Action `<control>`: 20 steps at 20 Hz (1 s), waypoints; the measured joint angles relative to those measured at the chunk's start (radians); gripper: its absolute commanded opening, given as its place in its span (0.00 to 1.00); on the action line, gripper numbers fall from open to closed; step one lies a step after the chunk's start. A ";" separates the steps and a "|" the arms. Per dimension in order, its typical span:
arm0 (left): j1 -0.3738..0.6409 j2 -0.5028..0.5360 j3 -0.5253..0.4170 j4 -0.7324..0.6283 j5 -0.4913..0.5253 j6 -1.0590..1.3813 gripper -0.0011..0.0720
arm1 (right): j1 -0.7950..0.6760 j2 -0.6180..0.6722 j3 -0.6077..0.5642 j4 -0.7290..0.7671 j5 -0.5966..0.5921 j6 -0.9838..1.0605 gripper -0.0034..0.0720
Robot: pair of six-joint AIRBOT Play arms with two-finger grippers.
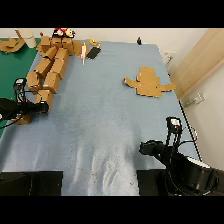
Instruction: Fold the box.
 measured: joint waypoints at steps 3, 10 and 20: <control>-0.001 -0.005 0.013 0.000 -0.019 0.000 0.98 | 0.000 0.000 0.000 0.000 0.000 0.000 0.05; 0.052 0.094 0.063 0.028 -0.182 -0.003 0.98 | 0.000 0.000 0.000 0.012 0.000 0.000 0.05; -0.217 0.277 0.161 -0.029 -0.544 -0.002 0.03 | -0.192 -0.032 0.117 0.082 0.051 -0.172 0.05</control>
